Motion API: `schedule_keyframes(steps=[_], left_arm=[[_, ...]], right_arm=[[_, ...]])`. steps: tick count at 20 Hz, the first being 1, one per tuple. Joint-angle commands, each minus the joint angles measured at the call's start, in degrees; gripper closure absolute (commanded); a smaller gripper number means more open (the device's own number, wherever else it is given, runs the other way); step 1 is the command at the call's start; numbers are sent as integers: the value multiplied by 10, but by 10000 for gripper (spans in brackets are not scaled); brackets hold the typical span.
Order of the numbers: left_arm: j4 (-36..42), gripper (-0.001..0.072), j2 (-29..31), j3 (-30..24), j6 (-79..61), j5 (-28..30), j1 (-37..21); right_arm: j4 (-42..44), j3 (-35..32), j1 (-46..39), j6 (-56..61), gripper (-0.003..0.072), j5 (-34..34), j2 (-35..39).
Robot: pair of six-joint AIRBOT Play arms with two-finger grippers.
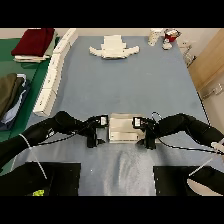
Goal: Fold the box.
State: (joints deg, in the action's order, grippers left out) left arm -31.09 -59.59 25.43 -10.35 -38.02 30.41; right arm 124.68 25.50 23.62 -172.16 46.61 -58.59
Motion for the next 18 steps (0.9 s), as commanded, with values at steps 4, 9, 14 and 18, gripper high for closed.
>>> schedule_keyframes(steps=[4, 9, 14, 18], left_arm=[[77, 54, -23, 8, -68, -4, -1], [72, 53, -37, 8, -83, -16, -1], [80, 54, -66, 28, -86, -16, -1], [80, 54, -80, 35, -97, -19, 0]], right_arm=[[0, 0, 0, 0, 177, 0, 0], [0, 0, 0, 0, 177, 0, 0], [0, 0, 0, 0, 177, 0, 0], [0, 0, 0, 0, 177, 0, 0]])
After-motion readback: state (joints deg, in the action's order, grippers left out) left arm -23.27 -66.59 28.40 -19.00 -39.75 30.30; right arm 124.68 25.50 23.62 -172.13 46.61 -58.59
